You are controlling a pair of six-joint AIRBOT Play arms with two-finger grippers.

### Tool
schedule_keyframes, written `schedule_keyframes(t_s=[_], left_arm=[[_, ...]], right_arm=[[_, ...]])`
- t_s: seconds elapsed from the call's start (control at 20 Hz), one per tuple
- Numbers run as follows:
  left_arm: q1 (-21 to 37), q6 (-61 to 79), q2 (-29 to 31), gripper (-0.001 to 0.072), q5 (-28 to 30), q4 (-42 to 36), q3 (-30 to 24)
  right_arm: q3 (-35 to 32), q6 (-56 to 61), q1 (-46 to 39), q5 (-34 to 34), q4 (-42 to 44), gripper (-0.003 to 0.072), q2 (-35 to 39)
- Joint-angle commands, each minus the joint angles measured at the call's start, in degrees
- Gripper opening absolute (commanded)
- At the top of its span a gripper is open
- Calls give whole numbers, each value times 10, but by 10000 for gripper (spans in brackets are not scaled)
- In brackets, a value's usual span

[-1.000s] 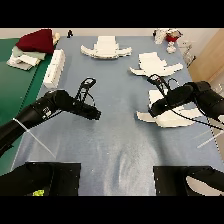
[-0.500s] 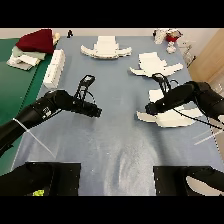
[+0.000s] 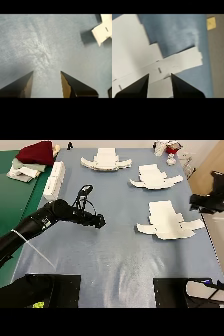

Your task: Fold the box.

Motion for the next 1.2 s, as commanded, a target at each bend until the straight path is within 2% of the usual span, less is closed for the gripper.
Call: schedule_keyframes(t_s=[0.0,0.1,0.3,0.5,0.7,0.75,0.8,0.85,0.95,1.0,1.05,1.15], left_arm=[[0,-7,0,514,-57,-42,15],[0,-7,0,514,-95,-59,21],[0,-7,0,514,-136,-79,22],[0,-7,0,514,-140,-100,22],[0,-6,0,514,-140,-104,22],[0,-5,0,514,-140,-104,22],[0,-4,0,515,-140,-104,22],[0,-4,0,514,-140,-104,22],[0,-4,0,514,-141,-104,22],[0,-4,0,514,-142,-104,22],[0,-2,0,514,-144,-104,22],[0,18,0,513,-147,-103,22]], right_arm=[[63,-136,-145,-77,107,445,-90],[80,-179,-190,-103,142,445,-134],[105,-228,-231,-117,149,445,-186],[120,-266,-231,-119,156,444,-224],[123,-294,-231,-158,198,438,-260],[123,-306,-230,-167,215,373,-265],[123,-320,-230,-175,239,266,-266],[124,-335,-230,-183,266,223,-266],[127,-354,-224,-209,317,214,-266],[128,-355,-221,-221,336,93,-264],[127,-355,-215,-229,348,8,-263],[126,-352,-198,-252,379,3,-263]])
